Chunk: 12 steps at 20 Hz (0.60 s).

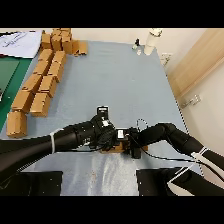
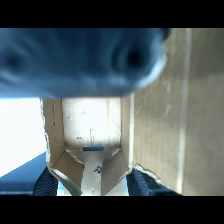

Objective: Fold the box.

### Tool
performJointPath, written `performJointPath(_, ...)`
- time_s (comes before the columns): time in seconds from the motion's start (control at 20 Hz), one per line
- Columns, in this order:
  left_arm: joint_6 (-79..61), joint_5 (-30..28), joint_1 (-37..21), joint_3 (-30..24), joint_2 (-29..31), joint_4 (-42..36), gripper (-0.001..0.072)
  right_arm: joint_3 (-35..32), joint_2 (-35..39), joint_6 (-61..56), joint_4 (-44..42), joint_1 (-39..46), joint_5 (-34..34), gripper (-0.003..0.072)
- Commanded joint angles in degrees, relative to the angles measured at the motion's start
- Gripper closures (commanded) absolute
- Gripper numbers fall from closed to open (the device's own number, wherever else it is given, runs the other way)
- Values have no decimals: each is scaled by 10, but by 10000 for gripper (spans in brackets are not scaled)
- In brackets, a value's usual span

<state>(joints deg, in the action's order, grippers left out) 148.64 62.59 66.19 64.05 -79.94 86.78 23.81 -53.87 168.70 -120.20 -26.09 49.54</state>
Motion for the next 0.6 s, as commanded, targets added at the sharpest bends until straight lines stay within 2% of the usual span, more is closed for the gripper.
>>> performJointPath(0.0, -12, 10, -2, 0, 27, 5, 198, 0, 0, 0, 0, -1, 0, 172)
performJointPath(0.3, -46, 41, -24, -11, 60, 2, 199, 0, 0, 0, 0, -1, 0, 171)
performJointPath(0.55, -69, 32, -41, -42, 72, -9, 200, 0, 0, 0, 0, -1, 0, 171)
